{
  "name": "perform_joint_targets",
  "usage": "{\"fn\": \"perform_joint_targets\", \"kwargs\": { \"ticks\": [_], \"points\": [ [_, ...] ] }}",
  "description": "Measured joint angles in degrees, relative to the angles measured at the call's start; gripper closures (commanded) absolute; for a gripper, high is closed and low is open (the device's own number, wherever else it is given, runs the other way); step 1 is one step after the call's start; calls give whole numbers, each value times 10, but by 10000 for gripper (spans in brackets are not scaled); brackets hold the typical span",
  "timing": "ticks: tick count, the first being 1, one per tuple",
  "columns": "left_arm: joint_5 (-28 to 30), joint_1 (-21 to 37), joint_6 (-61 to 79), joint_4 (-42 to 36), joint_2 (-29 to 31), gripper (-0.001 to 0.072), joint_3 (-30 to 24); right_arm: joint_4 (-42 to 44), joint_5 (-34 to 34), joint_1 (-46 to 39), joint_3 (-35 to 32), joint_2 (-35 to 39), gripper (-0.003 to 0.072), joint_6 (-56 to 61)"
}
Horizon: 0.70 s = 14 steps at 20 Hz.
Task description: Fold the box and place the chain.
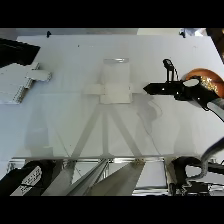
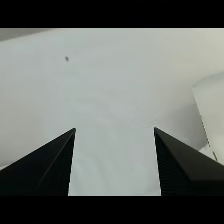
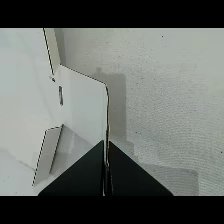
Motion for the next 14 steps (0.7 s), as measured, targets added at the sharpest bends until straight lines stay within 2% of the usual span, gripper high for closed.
{"fn": "perform_joint_targets", "kwargs": {
  "ticks": [4,7,8,11,14],
  "points": [
    [11,-60,21,7,-39,176,7,0,0,0,0,0,672,0],
    [0,-120,24,9,-110,160,38,0,0,0,0,0,672,0],
    [-4,-138,26,9,-139,108,54,0,0,0,0,0,672,0],
    [-24,-178,14,9,-232,104,116,0,0,0,0,0,672,0],
    [-57,-195,-29,9,-325,104,197,0,0,0,0,0,672,0]
  ]
}}
